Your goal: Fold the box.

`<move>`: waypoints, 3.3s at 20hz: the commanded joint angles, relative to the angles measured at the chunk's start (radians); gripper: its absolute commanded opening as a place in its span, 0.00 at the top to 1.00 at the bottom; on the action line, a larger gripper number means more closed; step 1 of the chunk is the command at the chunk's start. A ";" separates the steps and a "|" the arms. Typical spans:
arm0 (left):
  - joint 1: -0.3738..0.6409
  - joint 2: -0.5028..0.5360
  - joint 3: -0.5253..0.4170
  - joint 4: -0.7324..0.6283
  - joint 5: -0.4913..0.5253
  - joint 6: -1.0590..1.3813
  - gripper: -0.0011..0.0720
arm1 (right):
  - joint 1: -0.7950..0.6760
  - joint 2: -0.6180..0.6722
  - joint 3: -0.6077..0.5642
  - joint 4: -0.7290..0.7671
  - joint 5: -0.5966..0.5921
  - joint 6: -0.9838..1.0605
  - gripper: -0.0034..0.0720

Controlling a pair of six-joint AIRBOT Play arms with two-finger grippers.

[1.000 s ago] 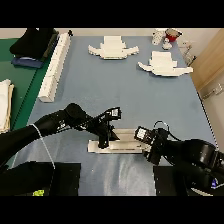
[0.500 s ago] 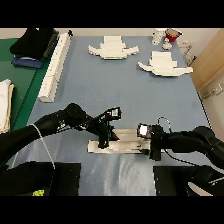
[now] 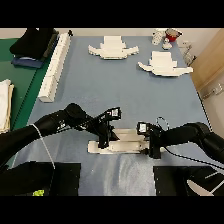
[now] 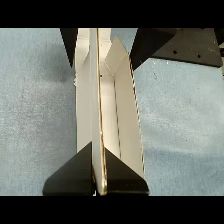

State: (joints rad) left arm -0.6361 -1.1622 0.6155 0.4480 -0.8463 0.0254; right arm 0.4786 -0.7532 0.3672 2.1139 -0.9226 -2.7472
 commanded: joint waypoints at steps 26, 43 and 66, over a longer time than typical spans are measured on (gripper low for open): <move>0.000 0.000 0.000 0.000 0.000 0.000 0.97 | -0.005 -0.019 -0.090 0.038 0.096 -0.130 0.20; 0.000 0.000 0.000 0.000 0.000 0.000 0.97 | -0.003 -0.016 -0.090 0.041 0.093 -0.167 0.08; 0.000 0.000 0.000 0.000 0.000 0.000 0.97 | -0.003 -0.031 -0.090 0.036 0.102 -0.167 0.31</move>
State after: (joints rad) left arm -0.6369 -1.1622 0.6155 0.4480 -0.8463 0.0254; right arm 0.4751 -0.7853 0.2771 2.1506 -0.8227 -2.9147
